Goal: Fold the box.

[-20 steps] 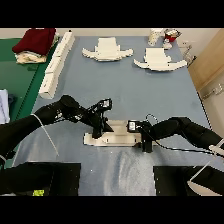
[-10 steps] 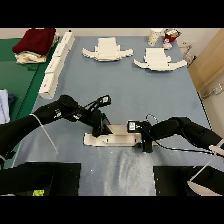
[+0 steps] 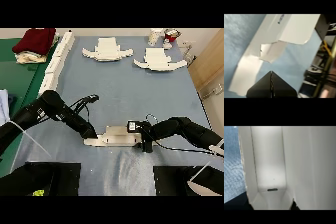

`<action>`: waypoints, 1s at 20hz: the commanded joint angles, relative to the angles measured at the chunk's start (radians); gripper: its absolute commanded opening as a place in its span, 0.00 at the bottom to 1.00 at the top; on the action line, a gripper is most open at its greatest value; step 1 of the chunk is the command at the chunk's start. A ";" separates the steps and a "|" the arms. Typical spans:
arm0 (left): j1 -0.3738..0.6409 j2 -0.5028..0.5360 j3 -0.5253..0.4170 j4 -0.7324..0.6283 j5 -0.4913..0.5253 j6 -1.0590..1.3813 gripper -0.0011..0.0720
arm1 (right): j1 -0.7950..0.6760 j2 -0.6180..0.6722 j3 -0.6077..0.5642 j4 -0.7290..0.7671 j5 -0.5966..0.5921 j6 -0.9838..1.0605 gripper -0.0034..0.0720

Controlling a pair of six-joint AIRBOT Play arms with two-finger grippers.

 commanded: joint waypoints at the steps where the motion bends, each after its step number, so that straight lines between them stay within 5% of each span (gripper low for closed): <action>1: -0.088 0.024 -0.027 -0.190 0.018 -0.231 0.03 | 0.000 0.000 -0.001 0.000 0.000 0.000 0.72; 4: -0.230 -0.009 -0.016 -0.308 0.244 -0.247 0.03 | 0.000 0.000 -0.001 0.000 0.001 0.000 0.72; 11: -0.166 -0.179 0.055 -0.308 0.423 -0.326 0.03 | 0.000 0.000 -0.001 -0.001 0.001 0.000 0.72; 20: -0.146 -0.335 0.057 -0.307 0.461 -0.304 0.03 | 0.000 0.000 -0.001 -0.002 0.001 0.000 0.72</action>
